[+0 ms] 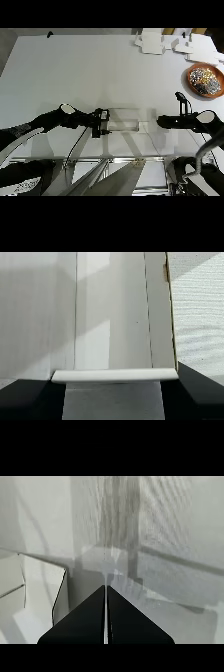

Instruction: Fold the box and place the chain.

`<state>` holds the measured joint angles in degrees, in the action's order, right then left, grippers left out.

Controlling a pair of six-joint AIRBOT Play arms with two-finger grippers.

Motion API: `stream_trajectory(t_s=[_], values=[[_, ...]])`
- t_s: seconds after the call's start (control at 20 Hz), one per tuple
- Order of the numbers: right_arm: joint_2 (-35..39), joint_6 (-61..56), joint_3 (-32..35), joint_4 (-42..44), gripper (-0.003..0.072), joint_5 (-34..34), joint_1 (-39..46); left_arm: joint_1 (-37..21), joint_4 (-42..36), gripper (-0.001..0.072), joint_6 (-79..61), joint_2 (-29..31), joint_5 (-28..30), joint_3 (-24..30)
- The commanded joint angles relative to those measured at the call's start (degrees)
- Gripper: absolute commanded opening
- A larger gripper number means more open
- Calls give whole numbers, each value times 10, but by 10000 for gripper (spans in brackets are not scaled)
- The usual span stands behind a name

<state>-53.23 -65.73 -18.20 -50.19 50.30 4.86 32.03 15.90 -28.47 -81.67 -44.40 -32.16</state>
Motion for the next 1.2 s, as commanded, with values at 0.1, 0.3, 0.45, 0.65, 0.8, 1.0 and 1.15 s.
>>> stream_trajectory(t_s=[0.1, 0.3, 0.45, 0.65, 0.8, 1.0, 1.15], values=[[-33, 2, 1, 46, 20, 31, -53, 0, 0, 255, 0, 0, 0, 0], [-33, 62, 1, 145, 20, 42, -96, 0, 0, 255, 0, 0, 0, 0], [-14, 89, 1, 177, 21, 47, -97, 0, 0, 255, 0, 0, 0, 0], [20, 89, 1, 177, 201, 63, -97, 0, 0, 255, 0, 0, 0, 0], [41, 93, 1, 177, 202, 74, -97, 0, 0, 255, 0, 0, 0, 0], [49, 93, 1, 176, 217, 78, -97, 0, 0, 255, 0, 0, 0, 0], [49, 91, 1, 161, 309, 75, -100, 0, 0, 255, 0, 0, 0, 0]])
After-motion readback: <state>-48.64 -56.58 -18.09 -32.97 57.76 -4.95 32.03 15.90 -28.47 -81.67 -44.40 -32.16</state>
